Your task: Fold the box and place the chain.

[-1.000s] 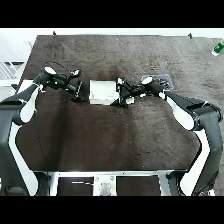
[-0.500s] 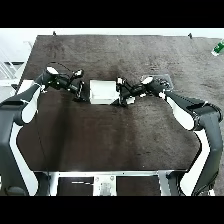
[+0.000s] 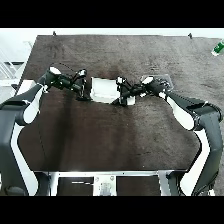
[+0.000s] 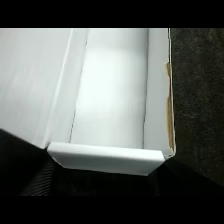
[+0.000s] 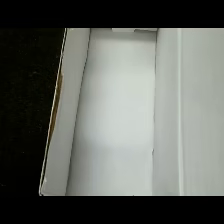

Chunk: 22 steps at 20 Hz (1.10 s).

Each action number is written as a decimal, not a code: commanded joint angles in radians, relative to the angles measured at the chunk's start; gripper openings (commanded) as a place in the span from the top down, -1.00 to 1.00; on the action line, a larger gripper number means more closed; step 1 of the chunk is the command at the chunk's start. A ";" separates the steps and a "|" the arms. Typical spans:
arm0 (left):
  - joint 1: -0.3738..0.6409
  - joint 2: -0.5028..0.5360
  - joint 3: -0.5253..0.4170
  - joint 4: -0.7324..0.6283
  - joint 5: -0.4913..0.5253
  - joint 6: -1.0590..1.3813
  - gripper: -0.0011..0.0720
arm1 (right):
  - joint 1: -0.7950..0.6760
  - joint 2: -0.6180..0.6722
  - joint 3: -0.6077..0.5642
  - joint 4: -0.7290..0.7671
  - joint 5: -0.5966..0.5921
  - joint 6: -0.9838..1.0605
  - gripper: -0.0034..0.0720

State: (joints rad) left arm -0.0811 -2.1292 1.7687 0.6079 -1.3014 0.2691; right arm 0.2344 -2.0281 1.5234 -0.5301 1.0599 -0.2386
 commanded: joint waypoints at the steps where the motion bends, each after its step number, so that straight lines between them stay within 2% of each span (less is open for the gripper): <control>1: -0.002 0.000 0.000 -0.014 -0.016 0.063 -0.99 | 0.001 0.000 0.000 -0.001 0.007 -0.002 -0.61; 4: -0.002 -0.001 0.000 -0.011 -0.054 0.105 -0.99 | 0.001 0.000 0.000 -0.001 0.007 -0.002 -0.61; 12: -0.028 -0.001 -0.021 -0.026 -0.015 0.093 -0.99 | 0.001 0.000 0.000 -0.001 0.007 -0.002 -0.61; 22: -0.026 -0.003 -0.027 -0.013 -0.048 0.052 -0.99 | 0.001 0.000 0.000 -0.001 0.007 -0.002 -0.61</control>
State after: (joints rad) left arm -0.1066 -2.1315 1.7428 0.5877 -1.3415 0.3260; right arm 0.2356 -2.0281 1.5230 -0.5320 1.0695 -0.2420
